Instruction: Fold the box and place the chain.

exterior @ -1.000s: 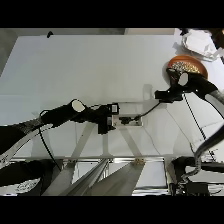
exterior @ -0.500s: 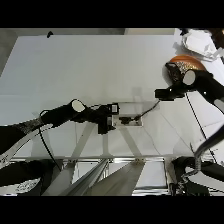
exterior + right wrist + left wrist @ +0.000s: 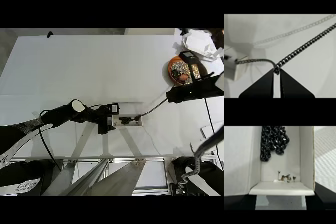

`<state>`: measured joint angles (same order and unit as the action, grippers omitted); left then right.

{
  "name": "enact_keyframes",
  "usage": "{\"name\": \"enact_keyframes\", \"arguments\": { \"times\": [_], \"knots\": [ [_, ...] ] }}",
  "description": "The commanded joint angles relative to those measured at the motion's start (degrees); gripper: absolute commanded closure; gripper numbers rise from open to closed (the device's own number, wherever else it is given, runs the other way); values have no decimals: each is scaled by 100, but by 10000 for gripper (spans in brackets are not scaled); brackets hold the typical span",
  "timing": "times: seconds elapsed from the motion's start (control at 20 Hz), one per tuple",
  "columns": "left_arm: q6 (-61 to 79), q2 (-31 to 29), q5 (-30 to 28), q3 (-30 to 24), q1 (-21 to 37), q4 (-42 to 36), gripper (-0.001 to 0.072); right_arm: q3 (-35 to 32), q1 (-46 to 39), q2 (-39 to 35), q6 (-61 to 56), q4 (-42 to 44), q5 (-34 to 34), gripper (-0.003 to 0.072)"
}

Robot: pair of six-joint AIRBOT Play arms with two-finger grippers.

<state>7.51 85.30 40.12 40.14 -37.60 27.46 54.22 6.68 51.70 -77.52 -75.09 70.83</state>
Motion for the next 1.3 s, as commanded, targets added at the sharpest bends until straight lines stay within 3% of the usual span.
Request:
{"name": "enact_keyframes", "arguments": {
  "times": [0.0, 0.4, 0.55, 0.8, 1.15, 1.25],
  "knots": [
    [0, -2, -2, -2, 0, 2, 364, 4, 4, -710, 400, 872, 402, 675],
    [0, -2, -2, -2, 0, 2, 364, 4, 4, -1180, 909, 3099, 717, 675],
    [0, -2, -2, -2, 0, 2, 364, 4, 7, -1176, 1038, 3386, 684, 675],
    [0, -4, -4, -2, 0, 0, 364, -96, 713, -916, 1051, 3259, 20, 675],
    [0, -2, 0, -2, 0, 2, 364, -254, 1843, -33, 616, 2009, -155, 676],
    [0, -2, -2, -2, 0, 0, 364, -433, 2015, 114, 520, 1853, -525, 676]
  ]
}}
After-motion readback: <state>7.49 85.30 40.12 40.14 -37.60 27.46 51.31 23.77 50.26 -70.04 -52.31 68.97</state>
